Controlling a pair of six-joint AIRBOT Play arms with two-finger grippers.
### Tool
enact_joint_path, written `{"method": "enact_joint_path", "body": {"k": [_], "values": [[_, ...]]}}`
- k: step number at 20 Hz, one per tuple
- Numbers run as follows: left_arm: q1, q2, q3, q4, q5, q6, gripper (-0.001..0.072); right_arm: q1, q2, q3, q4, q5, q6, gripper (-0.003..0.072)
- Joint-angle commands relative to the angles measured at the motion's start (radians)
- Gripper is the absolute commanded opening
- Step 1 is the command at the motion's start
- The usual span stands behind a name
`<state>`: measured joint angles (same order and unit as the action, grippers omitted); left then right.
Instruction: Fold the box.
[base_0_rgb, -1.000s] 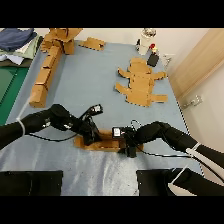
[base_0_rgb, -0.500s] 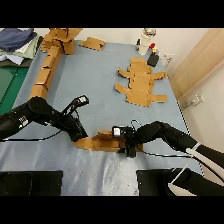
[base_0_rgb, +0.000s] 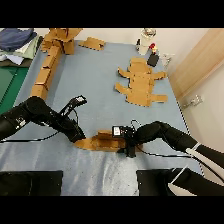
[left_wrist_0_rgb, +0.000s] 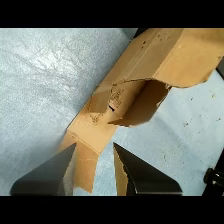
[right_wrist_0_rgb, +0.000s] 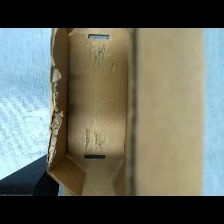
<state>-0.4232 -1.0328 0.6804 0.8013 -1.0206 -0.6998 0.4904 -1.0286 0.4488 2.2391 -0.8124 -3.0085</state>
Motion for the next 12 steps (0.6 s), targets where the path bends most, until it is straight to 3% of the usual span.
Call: {"method": "enact_joint_path", "body": {"k": [1,12], "values": [[0.0,0.001,0.0,0.003,-0.003,-0.008,0.035,0.0,-0.001,0.001,-0.014,0.0,0.0,0.0574],[0.0,0.001,0.0,0.003,-0.003,-0.008,0.035,0.007,0.0,0.001,-0.048,0.0,0.0,0.0574]]}}
